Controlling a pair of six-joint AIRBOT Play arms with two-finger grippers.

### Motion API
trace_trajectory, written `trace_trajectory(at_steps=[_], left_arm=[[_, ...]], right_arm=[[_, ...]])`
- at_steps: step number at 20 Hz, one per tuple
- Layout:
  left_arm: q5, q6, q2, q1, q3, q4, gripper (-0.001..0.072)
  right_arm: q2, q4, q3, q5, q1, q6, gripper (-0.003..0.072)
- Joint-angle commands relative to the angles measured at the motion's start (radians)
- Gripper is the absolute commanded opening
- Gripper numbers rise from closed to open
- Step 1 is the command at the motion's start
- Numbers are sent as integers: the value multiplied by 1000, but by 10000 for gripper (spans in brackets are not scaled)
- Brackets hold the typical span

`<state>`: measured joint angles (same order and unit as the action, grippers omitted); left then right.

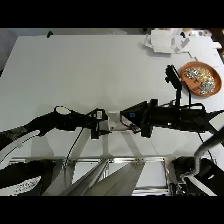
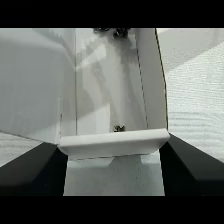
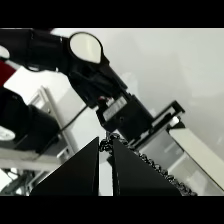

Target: Fold the box and place the chain.

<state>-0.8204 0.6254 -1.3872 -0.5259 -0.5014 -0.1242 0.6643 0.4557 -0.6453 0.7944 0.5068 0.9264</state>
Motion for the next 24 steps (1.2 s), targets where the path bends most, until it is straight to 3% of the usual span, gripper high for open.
trace_trajectory(at_steps=[1, 9, 14, 19, 21, 24], left_arm=[[0, 0, 0, 0, -1, 0, 109], [1, 0, 0, 0, -1, 0, 109], [0, 0, 0, 0, -1, 0, 109], [0, 0, 0, 0, -1, 0, 109], [1, 0, 0, 0, -1, 0, 109], [0, 0, 0, 0, -1, 0, 109]], right_arm=[[0, -43, -1, -83, 24, -13, 13], [170, 254, -1, 68, 24, 104, 13], [310, 256, -1, 80, 60, 90, 16], [358, 255, -3, 9, 98, 98, 123], [345, 274, -39, 73, 88, 131, 201], [309, 512, -186, 267, -31, 312, 199]])
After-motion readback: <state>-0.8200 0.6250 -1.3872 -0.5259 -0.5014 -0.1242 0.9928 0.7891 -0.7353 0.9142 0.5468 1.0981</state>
